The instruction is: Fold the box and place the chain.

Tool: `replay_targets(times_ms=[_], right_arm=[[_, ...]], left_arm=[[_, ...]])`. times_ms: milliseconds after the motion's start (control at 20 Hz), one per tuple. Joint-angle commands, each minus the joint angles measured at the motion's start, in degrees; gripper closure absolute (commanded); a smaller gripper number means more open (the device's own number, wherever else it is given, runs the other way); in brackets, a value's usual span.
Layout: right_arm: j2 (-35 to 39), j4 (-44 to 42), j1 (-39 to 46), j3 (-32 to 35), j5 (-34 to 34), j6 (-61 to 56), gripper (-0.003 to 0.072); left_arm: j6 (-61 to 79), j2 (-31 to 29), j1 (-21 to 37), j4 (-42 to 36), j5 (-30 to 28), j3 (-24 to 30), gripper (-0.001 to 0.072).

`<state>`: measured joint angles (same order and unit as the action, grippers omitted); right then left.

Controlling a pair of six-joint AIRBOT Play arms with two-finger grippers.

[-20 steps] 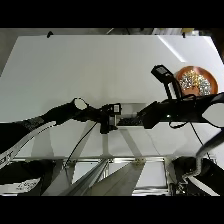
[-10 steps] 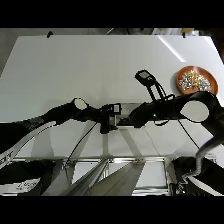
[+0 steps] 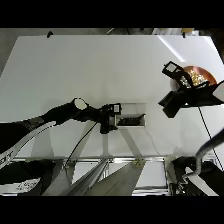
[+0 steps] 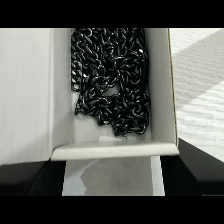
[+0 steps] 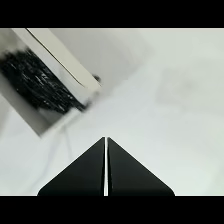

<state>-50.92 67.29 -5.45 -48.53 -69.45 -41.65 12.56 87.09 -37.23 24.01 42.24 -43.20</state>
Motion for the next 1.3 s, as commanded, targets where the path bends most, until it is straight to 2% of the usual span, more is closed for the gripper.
replay_targets(times_ms=[0,150,250,500,850,1250], right_arm=[[-4.66,-2.89,9.25,0.02,-0.76,18.62,0.0676],[-11.98,-7.8,9.31,0.13,-0.79,28.41,0.067],[-16.33,-8.0,8.31,1.18,-1.55,34.91,0.0568],[-21.84,-8.22,3.1,3.98,-0.81,47.63,0.0567],[-22.77,-15.45,1.09,4.07,0.96,52.68,0.0567],[-22.77,-15.34,-0.09,4.17,0.46,52.68,0.0576]], left_arm=[[0.02,-0.04,0.0,0.0,-0.02,0.02,0.0454],[0.02,-0.04,0.0,0.0,0.0,0.02,0.0454],[0.02,-0.04,0.0,0.0,0.0,0.02,0.0454],[0.02,-0.02,0.0,0.0,0.0,0.02,0.0454],[0.02,-0.04,0.0,0.0,0.0,0.02,0.0454],[0.02,-0.04,0.0,0.0,0.0,0.02,0.0454]])
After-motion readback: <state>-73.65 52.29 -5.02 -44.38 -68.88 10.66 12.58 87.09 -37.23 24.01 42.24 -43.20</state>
